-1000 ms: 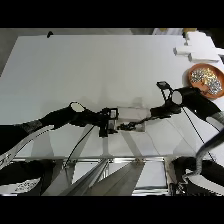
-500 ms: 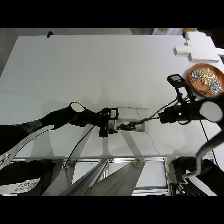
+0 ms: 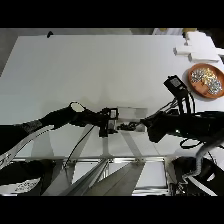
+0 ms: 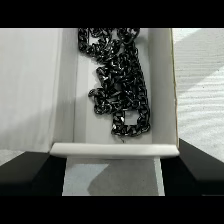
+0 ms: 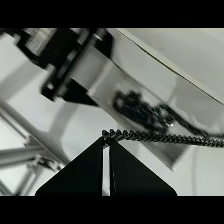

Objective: Fold the box and place the chain.

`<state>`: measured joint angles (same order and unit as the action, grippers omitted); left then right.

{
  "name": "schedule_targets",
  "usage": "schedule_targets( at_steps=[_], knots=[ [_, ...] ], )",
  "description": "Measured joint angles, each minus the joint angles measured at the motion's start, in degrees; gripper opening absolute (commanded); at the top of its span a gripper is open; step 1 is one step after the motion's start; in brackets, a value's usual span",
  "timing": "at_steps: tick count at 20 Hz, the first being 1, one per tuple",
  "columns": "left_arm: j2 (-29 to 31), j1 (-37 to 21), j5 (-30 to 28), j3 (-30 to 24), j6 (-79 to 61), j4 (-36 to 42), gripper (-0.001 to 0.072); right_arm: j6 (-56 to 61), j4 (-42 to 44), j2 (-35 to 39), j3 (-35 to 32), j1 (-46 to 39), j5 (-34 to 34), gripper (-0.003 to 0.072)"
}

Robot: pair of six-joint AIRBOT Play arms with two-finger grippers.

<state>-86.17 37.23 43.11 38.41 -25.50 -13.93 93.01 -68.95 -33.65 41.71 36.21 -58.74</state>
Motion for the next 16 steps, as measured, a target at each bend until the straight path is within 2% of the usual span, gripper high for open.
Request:
schedule_targets(
  at_steps=[3, 8, 9, 11, 16],
  knots=[
    [0.0, 0.0, 0.0, 0.0, 0.0, 0.0, 0.0067, 0.2, 1.2, -2.9, 0.0, 3.4, 4.3, 0.0014],
    [0.0, 0.0, 0.0, 0.0, 0.0, 0.0, 0.0067, 1.4, 0.6, -10.7, 0.0, 6.3, 7.7, 0.0015],
    [0.0, 0.0, 0.0, 0.0, 0.0, 0.0, 0.0067, 1.9, 0.1, -12.4, 0.0, 6.5, 8.1, 0.0028],
    [0.0, 0.0, 0.0, 0.0, 0.0, 0.0, 0.0067, 3.1, -0.5, -15.5, 0.0, 6.8, 8.3, 0.0187],
    [0.0, 0.0, 0.0, 0.0, 0.0, 0.0, 0.0067, 4.1, -1.1, -18.2, 0.7, 6.4, 7.6, 0.0197]
  ],
)
